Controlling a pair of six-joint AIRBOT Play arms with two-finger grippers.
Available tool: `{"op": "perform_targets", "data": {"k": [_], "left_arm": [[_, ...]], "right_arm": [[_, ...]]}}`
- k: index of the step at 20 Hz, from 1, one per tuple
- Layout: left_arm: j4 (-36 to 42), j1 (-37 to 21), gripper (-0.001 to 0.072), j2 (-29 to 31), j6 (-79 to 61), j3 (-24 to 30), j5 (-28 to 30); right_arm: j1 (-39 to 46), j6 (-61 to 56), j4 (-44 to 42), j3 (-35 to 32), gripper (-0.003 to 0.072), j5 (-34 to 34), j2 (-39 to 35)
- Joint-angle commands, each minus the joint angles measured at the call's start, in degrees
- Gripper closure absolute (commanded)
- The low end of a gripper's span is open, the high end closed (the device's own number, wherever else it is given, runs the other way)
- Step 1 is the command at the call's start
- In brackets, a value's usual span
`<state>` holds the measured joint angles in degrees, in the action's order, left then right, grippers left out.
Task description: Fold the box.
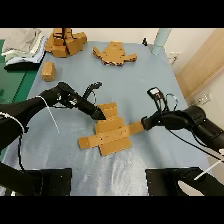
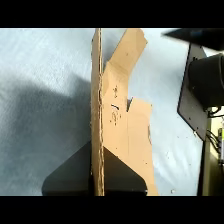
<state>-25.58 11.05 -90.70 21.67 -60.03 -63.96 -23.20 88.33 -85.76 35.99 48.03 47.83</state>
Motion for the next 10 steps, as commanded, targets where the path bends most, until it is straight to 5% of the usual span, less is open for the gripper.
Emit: {"op": "perform_targets", "data": {"k": [1, 10], "left_arm": [[-0.2, 1.5, 0.07, 1.0, -4.9, -0.2, 4.2], [-0.1, 12.8, 0.0701, 13.3, -22.9, 3.0, 20.7]], "right_arm": [[0.0, -7.8, 8.9, 3.1, 0.0313, 1.7, 0.0], [0.0, -15.3, 8.9, 3.0, 0.0351, -0.9, 0.1]]}}
